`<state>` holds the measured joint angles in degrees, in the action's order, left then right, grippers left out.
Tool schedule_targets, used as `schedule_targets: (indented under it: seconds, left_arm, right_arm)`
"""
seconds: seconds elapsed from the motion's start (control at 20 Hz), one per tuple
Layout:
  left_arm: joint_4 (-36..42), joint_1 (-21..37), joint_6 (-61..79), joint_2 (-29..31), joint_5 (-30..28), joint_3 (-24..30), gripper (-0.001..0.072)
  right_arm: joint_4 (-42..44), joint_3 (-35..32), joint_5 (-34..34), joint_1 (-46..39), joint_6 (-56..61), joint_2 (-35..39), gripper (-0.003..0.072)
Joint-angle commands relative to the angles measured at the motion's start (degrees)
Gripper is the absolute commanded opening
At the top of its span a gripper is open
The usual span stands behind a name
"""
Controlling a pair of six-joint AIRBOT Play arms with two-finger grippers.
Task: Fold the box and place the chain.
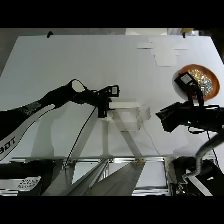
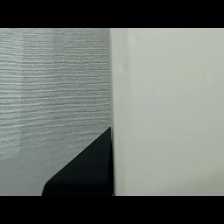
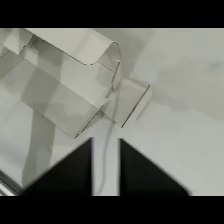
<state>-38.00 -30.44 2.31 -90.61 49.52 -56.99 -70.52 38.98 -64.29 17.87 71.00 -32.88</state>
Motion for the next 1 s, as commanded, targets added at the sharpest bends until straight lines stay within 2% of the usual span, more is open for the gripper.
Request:
schedule_targets:
  seconds: [0.0, 0.15, 0.2, 0.35, 0.4, 0.45, 0.5, 0.55, 0.65, 0.7, 0.85, 0.95]
  left_arm:
    - [0.0, -0.02, 0.0, -0.02, 0.17, 0.02, 0.0014]
    - [0.0, -0.02, 0.0, -0.02, 0.2, 0.02, 0.0014]
    - [0.0, -0.02, 0.0, -0.02, 0.2, 0.02, 0.0014]
    - [0.0, -0.02, 0.0, -0.02, 0.2, 0.02, 0.0014]
    - [0.0, -0.02, -0.02, -0.02, 0.2, 0.02, 0.0014]
    - [0.0, -0.02, 0.0, -0.02, 0.2, 0.02, 0.0014]
    - [0.0, -0.02, 0.0, -0.02, 0.2, 0.02, 0.0014]
    - [0.0, -0.02, 0.0, -0.02, 0.2, 0.02, 0.0014]
    - [0.0, -0.02, 0.0, -0.02, 0.2, 0.02, 0.0014]
    - [0.0, -0.02, 0.0, -0.02, 0.2, 0.02, 0.0014]
    - [0.0, -0.02, 0.0, -0.02, 0.2, 0.02, 0.0014]
    - [0.0, -0.02, 0.0, -0.02, 0.2, 0.02, 0.0014]
  right_arm:
    - [7.61, -0.24, -0.76, 0.04, -14.82, -0.26, 0.0021]
    - [20.28, -2.99, 1.4, 0.07, -29.59, -2.86, 0.002]
    - [21.44, -4.11, 1.62, 0.39, -33.99, -4.39, 0.002]
    - [17.2, -6.1, 2.29, 5.38, -44.61, -11.17, 0.0021]
    - [14.93, -6.1, 2.67, 7.85, -46.51, -13.79, 0.005]
    - [12.28, -6.1, 3.74, 10.21, -47.5, -15.96, 0.018]
    - [9.42, -6.12, 5.46, 12.57, -47.5, -17.9, 0.0372]
    - [7.85, -6.14, 6.91, 13.86, -47.52, -19.26, 0.0506]
    - [4.33, -6.36, 9.97, 15.41, -47.52, -19.98, 0.0579]
    - [2.73, -6.58, 11.37, 16.02, -47.52, -19.89, 0.0668]
    - [-0.2, -8.04, 15.19, 18.27, -47.54, -19.63, 0.0699]
    - [-0.26, -10.82, 20.76, 20.17, -48.48, -19.61, 0.0707]
